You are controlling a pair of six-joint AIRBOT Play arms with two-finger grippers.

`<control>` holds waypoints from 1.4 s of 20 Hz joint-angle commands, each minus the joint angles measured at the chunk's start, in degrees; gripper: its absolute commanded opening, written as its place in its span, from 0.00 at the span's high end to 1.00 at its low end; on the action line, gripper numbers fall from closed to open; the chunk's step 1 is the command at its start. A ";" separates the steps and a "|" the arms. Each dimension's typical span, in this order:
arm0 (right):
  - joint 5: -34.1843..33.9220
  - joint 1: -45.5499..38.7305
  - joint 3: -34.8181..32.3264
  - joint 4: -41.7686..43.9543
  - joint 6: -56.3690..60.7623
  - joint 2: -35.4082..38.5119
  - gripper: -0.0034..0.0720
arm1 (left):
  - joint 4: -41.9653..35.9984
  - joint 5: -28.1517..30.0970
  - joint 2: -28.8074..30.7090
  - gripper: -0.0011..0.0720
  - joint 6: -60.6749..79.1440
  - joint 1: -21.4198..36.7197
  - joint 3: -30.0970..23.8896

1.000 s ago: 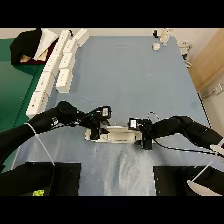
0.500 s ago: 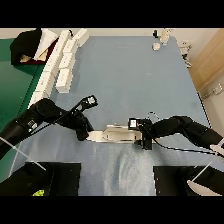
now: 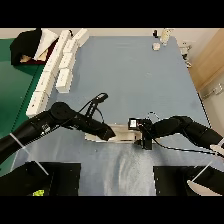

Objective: Fold the box.

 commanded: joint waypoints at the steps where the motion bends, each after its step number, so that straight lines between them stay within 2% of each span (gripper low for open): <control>1: 0.00 0.02 0.00 -0.02 0.00 0.02 0.24 | -6.97 9.70 -5.05 0.97 -1.90 0.42 2.84; 4: 0.00 0.02 0.00 -0.07 0.00 0.02 0.24 | -7.06 14.03 -8.98 0.97 -3.45 1.73 3.34; 10: 0.00 0.02 0.00 -0.20 0.00 0.02 0.24 | -6.93 18.95 -15.72 0.97 -4.37 2.08 3.34; 17: 0.00 0.02 0.00 -0.22 0.00 0.02 0.24 | -7.54 16.24 -20.09 0.97 -5.25 2.05 3.89; 23: 0.00 0.02 0.00 -0.22 0.00 0.02 0.24 | -7.34 12.17 -18.78 0.97 -0.24 2.08 8.26; 26: 0.00 0.02 0.00 -0.22 0.00 0.02 0.24 | -2.62 9.22 -13.40 0.97 1.53 2.08 10.51; 28: 0.02 0.02 0.00 -0.22 0.00 0.02 0.24 | 4.55 7.08 -7.87 0.97 1.42 2.08 10.47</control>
